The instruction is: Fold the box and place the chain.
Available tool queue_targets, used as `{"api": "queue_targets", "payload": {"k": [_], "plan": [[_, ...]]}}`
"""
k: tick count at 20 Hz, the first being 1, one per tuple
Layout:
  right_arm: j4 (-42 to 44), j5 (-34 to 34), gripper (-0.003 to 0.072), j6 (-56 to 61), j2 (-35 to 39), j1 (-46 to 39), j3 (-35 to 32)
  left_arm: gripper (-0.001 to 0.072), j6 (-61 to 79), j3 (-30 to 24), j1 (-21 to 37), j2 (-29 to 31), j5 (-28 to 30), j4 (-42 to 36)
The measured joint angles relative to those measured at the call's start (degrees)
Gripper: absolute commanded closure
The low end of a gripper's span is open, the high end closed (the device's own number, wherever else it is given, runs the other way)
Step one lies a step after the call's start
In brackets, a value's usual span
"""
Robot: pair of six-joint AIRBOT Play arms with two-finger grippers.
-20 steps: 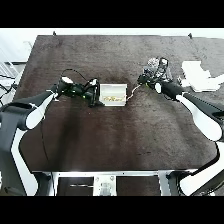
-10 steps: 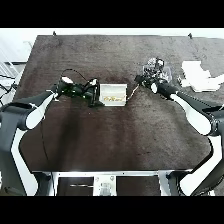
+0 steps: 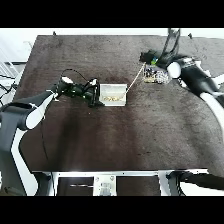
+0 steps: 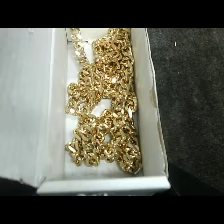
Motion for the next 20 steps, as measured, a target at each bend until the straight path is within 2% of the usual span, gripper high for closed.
{"api": "queue_targets", "payload": {"k": [4,8,14,20], "plan": [[-2.7,3.1,0.0676,-2.9,12.1,6.0,0.2,0.0219,0.0,0.0,0.0,0.0,0.0,0.0],[-4.8,4.1,0.0676,-3.8,17.0,11.8,1.1,0.0219,0.0,0.0,0.0,0.0,0.0,0.0],[-6.1,5.5,0.0676,-2.3,17.5,16.3,1.7,0.0219,0.0,0.0,0.0,0.0,0.0,0.0],[-6.2,5.9,0.0676,-0.6,13.5,19.8,1.7,0.0219,0.0,0.0,0.0,0.0,0.0,0.0]]}}
